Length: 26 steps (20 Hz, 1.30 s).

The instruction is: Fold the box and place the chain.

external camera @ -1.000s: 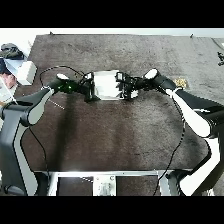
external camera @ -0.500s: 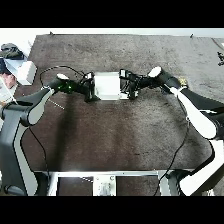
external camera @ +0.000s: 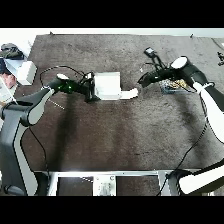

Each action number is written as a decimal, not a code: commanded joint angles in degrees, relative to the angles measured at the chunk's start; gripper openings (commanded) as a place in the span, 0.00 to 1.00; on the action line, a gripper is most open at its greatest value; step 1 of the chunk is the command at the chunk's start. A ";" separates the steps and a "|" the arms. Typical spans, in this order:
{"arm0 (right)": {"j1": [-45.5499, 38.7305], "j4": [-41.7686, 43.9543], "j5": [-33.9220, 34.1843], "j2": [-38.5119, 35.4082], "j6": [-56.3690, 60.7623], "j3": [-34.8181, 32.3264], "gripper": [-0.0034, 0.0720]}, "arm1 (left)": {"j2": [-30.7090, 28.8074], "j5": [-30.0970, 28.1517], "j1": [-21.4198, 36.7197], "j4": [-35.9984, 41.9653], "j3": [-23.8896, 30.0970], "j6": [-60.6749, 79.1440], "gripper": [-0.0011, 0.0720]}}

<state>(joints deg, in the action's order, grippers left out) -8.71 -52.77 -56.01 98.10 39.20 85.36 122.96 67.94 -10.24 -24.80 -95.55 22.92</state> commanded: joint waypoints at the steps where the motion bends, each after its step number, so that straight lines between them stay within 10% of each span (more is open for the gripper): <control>1: -4.72 1.09 -4.87 1.88 14.97 -0.04 0.04 | 0.02 0.00 0.00 -0.02 -0.02 0.02 0.48; 11: -2.36 15.82 -10.23 13.49 15.87 -0.09 0.04 | 0.02 -0.02 0.00 -0.02 -0.02 0.04 0.48; 13: -1.16 20.61 -14.71 14.58 12.94 -0.09 0.23 | 0.02 0.00 0.00 -0.02 -0.02 0.02 0.48; 18: -0.52 27.65 -14.49 12.94 11.56 0.00 0.23 | 0.02 0.00 0.00 -0.02 -0.04 0.02 0.48; 21: -0.39 28.85 -14.49 12.00 11.61 0.00 0.64 | 0.02 0.00 0.00 -0.02 -0.02 0.02 0.48; 26: 1.99 29.05 -14.67 11.82 11.63 0.02 0.64 | 0.02 0.00 0.00 -0.02 -0.04 0.04 0.48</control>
<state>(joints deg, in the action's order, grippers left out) -7.94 -24.60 -70.61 110.10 50.96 85.32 122.96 67.94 -10.24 -24.80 -95.55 22.92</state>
